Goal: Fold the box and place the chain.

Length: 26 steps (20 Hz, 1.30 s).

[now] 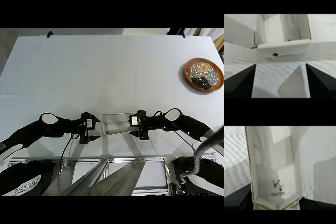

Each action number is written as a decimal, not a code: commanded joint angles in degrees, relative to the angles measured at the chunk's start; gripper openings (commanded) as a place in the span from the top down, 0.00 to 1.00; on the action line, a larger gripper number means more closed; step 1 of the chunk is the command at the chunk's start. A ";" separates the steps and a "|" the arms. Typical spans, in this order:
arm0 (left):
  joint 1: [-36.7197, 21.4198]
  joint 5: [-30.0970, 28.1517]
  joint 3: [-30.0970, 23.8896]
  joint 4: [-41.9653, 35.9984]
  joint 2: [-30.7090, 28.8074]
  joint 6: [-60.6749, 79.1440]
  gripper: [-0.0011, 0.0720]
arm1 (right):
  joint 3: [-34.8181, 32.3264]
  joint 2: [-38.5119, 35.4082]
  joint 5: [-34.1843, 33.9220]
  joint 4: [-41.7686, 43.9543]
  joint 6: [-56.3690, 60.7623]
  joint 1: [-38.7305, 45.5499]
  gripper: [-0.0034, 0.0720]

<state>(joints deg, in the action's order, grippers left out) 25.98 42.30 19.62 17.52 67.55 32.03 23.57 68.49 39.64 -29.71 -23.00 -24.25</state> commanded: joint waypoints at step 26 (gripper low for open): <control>4.48 -2.05 0.42 -14.12 4.68 8.04 0.03 | 0.00 -0.04 0.02 0.00 0.00 -0.02 0.44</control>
<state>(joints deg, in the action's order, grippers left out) 30.39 40.53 20.01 4.14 72.18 39.94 23.57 68.49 39.64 -29.71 -23.03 -24.25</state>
